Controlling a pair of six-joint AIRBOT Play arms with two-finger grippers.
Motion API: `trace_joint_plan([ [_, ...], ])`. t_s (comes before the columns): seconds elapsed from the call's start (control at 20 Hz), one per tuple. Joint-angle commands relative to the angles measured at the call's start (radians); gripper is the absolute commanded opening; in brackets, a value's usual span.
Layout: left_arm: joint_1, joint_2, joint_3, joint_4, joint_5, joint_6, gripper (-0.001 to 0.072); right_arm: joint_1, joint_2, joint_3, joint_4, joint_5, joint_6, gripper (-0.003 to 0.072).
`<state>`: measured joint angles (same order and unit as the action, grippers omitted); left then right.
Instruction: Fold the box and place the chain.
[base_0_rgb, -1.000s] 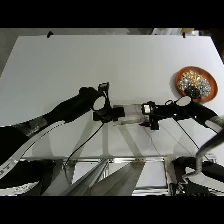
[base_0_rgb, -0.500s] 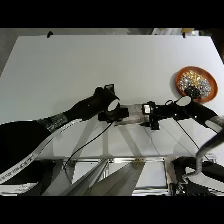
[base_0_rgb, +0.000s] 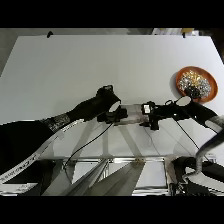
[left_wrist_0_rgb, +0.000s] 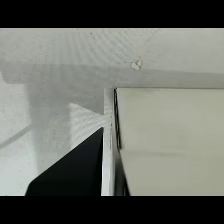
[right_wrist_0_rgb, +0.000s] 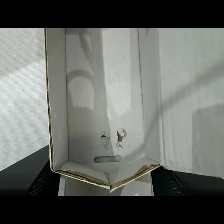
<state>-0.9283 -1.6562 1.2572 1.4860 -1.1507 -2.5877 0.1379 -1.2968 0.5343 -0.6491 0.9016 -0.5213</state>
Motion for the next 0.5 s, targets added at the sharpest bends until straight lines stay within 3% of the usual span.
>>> trace_joint_plan([
  [0.0,-0.008,-0.014,0.0,0.007,-0.01,-0.002,0.0131,-0.001,0.0,0.001,-0.001,-0.001,0.0,0.0394],
  [0.3,-0.014,-0.027,0.0,0.007,-0.01,0.003,0.0129,-0.001,0.0,0.001,-0.001,0.0,0.0,0.0394],
  [0.35,-0.014,-0.028,0.0,0.007,-0.01,0.003,0.0091,-0.001,0.0,0.001,-0.001,0.0,0.0,0.0394],
  [0.4,-0.014,-0.028,0.0,0.007,-0.01,0.004,0.0006,-0.001,0.0,0.001,-0.001,-0.001,0.0,0.0394],
  [0.45,-0.015,-0.028,0.0,0.007,-0.009,0.003,0.0005,-0.001,0.0,0.001,-0.001,-0.001,0.0,0.0394],
])
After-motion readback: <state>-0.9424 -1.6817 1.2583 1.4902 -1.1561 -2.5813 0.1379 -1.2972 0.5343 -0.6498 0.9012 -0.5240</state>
